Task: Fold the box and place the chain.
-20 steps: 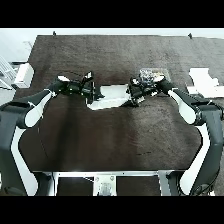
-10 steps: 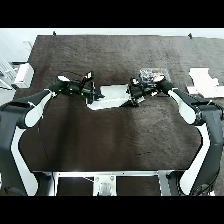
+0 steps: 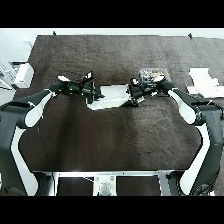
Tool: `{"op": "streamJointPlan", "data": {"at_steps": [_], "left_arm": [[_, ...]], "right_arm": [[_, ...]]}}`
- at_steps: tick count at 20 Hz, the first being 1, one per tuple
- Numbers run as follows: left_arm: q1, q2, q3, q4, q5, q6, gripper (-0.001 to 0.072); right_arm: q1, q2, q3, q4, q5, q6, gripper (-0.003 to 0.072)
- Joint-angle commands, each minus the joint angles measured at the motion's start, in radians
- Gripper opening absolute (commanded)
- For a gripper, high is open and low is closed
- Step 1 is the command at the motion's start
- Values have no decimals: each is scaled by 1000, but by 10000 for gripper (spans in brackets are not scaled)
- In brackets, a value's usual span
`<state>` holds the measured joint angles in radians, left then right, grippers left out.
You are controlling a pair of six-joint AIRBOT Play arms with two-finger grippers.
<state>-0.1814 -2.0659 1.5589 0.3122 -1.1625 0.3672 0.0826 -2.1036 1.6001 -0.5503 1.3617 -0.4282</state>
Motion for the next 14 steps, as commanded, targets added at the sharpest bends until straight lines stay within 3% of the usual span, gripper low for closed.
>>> {"op": "streamJointPlan", "data": {"at_steps": [1,14], "left_arm": [[1,1,1,0,0,0,20],[1,1,1,-7,-9,-31,20]], "right_arm": [[0,0,0,0,0,1,453],[0,0,0,0,0,1,453]]}}
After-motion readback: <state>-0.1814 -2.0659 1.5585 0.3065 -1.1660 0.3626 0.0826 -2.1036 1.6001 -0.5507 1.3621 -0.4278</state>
